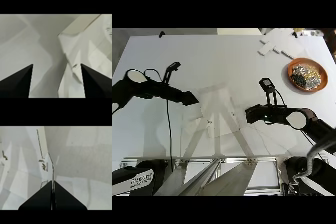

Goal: Fold the box and place the chain.

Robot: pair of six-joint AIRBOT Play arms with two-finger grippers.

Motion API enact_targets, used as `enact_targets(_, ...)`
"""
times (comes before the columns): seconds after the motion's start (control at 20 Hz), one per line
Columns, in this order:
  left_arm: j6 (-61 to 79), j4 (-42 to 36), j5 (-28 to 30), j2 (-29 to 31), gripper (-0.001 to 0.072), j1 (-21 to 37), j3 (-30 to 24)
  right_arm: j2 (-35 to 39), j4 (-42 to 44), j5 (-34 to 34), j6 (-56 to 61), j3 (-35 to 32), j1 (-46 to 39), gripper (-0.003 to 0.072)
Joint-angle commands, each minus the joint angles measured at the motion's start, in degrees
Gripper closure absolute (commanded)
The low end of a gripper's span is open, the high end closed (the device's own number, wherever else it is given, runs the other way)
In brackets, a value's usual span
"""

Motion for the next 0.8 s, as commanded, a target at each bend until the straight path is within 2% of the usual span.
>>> enact_targets(0.0, 9.20, -9.38, 0.55, -6.47, 0.0071, -2.49, -0.04, 0.04, -0.07, 0.44, -0.13, 0.02, 0.07, 0.0671)
enact_targets(0.15, 9.70, -10.51, 3.26, -8.55, 0.0071, -4.46, -0.04, 0.04, -0.07, 0.44, -0.13, 0.00, 0.07, 0.0671)
enact_targets(0.4, 11.17, -10.58, 2.58, -10.58, 0.0085, -6.64, -0.04, 0.04, -0.04, 0.44, -0.13, 0.02, 0.07, 0.0671)
enact_targets(0.45, 11.65, -10.47, 2.10, -10.95, 0.0150, -7.32, -0.04, 0.04, -0.07, 0.44, -0.11, 0.02, 0.07, 0.0671)
enact_targets(0.55, 13.44, -7.78, 1.62, -11.52, 0.0553, -8.74, -0.04, 0.04, -0.04, 0.44, -0.11, 0.02, 0.07, 0.0671)
enact_targets(0.65, 14.36, -5.62, 2.82, -11.50, 0.0588, -9.66, -0.04, 0.04, -0.04, 0.44, -0.11, 0.02, 0.07, 0.0671)
enact_targets(0.7, 16.28, -5.70, 3.85, -11.50, 0.0712, -9.77, -0.02, 0.04, -0.02, 0.44, -0.11, 0.02, 0.07, 0.0671)
enact_targets(0.75, 19.30, -6.21, 4.50, -11.47, 0.0705, -9.79, -0.02, 0.07, 0.11, 0.59, -0.09, 0.02, 0.07, 0.0671)
